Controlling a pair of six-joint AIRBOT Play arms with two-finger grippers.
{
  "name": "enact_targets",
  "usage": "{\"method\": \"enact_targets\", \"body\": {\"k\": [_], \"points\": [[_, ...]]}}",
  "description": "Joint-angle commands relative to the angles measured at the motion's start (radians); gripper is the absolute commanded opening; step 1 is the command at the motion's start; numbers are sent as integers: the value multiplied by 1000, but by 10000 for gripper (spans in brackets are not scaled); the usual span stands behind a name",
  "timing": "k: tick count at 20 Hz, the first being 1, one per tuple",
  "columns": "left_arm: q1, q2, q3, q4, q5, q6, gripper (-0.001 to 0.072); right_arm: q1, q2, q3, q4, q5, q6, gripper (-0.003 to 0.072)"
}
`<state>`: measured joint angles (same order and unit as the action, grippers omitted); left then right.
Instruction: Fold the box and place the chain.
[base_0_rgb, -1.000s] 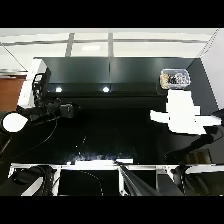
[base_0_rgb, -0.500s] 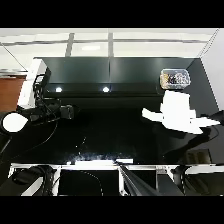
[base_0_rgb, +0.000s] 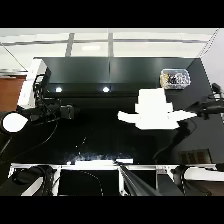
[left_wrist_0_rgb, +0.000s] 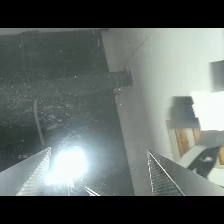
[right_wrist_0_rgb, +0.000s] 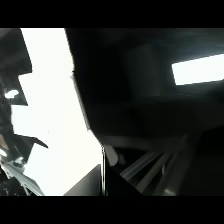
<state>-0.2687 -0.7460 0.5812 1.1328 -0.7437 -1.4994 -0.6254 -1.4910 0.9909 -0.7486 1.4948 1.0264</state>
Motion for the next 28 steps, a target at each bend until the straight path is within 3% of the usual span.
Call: {"method": "enact_targets", "body": {"k": [1,5,10,18,20,25,28], "points": [[0,0,0,-15,2,0,711,179,138,-150,129,-174,32,12],[0,0,0,-28,-11,1,711,357,348,-346,255,-404,-63,13],[0,-24,0,-35,-25,11,711,591,596,-545,287,-577,-280,13],[1,-228,0,-183,-43,16,711,734,640,-570,305,-630,-372,13],[2,-288,0,-307,-55,122,711,734,640,-570,307,-631,-372,14],[2,-453,0,-793,-110,555,711,734,640,-570,307,-622,-368,14],[2,-546,1,-863,-111,615,711,734,640,-570,307,-615,-367,14]]}}
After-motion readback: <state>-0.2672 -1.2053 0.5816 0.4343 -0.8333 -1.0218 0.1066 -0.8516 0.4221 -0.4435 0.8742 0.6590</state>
